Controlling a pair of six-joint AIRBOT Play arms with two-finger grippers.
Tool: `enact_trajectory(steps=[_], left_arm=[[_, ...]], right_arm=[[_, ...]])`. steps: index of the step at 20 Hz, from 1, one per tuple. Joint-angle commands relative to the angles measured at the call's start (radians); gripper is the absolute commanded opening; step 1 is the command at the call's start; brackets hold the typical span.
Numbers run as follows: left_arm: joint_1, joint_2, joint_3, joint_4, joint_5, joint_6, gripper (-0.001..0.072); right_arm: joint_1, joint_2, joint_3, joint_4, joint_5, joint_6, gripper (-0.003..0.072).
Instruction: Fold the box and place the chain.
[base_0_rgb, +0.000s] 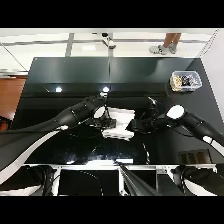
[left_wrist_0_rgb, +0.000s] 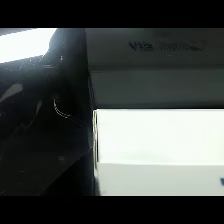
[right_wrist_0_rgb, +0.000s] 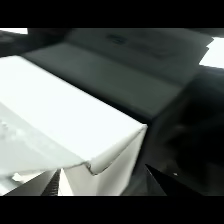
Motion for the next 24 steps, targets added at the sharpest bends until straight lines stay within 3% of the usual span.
enact_trajectory(steps=[1, 3, 4, 6, 7, 11, 19, 20, 24], left_arm=[[0.0, 0.0, 0.0, 0.0, -0.014, 0.0, 0.0024], [0.0, 0.0, 0.0, 0.0, -0.015, 0.0, 0.0024], [0.0, 0.0, 0.0, 0.0, -0.015, 0.0, 0.0024], [0.0, 0.0, 0.0, 0.0, -0.015, 0.0, 0.0024], [0.0, 0.0, 0.0, 0.0, -0.015, 0.0, 0.0024], [0.0, 0.0, 0.0, 0.005, -0.014, 0.0, 0.0024], [0.0, 0.0, 0.0, 0.005, -0.014, 0.0, 0.0024], [0.0, 0.0, 0.0, 0.005, -0.015, 0.0, 0.0024], [0.0, 0.0, 0.0, 0.005, -0.015, 0.0, 0.0024]], right_arm=[[0.121, 0.0, 0.083, -0.323, -0.032, 0.35, 0.0567], [0.166, 0.0, 0.119, -0.408, -0.037, 0.507, 0.0549], [0.185, 0.0, 0.135, -0.46, -0.03, 0.587, 0.0478], [0.213, 0.0, 0.165, -0.545, 0.008, 0.721, 0.0453], [0.228, -0.001, 0.182, -0.591, 0.035, 0.766, 0.037], [0.298, -0.035, 0.237, -0.69, 0.127, 0.864, 0.0369], [0.37, -0.175, 0.312, -0.699, 0.21, 0.945, 0.036], [0.37, -0.177, 0.314, -0.7, 0.21, 0.946, 0.0257], [0.369, -0.182, 0.314, -0.706, 0.212, 0.954, 0.0257]])
